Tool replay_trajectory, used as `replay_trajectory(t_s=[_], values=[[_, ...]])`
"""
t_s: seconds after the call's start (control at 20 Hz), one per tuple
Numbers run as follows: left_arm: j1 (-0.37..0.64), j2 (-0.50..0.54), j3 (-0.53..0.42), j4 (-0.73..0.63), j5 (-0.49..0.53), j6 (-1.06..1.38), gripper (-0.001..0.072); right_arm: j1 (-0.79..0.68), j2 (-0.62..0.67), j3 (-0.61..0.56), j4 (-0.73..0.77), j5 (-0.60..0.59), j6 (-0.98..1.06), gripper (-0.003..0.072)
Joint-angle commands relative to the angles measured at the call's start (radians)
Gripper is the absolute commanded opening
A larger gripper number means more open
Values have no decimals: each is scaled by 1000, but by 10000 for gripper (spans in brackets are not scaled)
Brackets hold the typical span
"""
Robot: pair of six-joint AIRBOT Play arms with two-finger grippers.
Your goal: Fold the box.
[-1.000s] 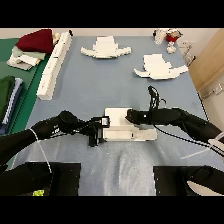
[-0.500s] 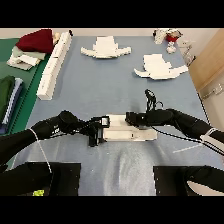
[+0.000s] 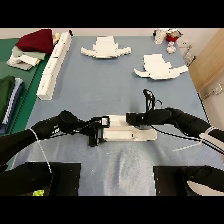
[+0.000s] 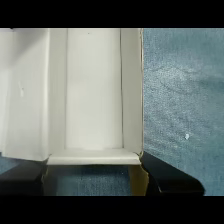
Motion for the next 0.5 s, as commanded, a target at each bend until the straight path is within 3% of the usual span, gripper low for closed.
replay_trajectory(t_s=[0.0, 0.2, 0.45], values=[[0, 0, 0, -1, 0, -1, 513, -1, 22, 77, -183, -109, -4, 39], [0, 0, 0, -1, 0, -1, 513, -1, 123, 198, -333, -299, -4, 39], [0, 0, 0, -1, 0, -1, 513, 4, 277, 200, -380, -568, -156, 39]])
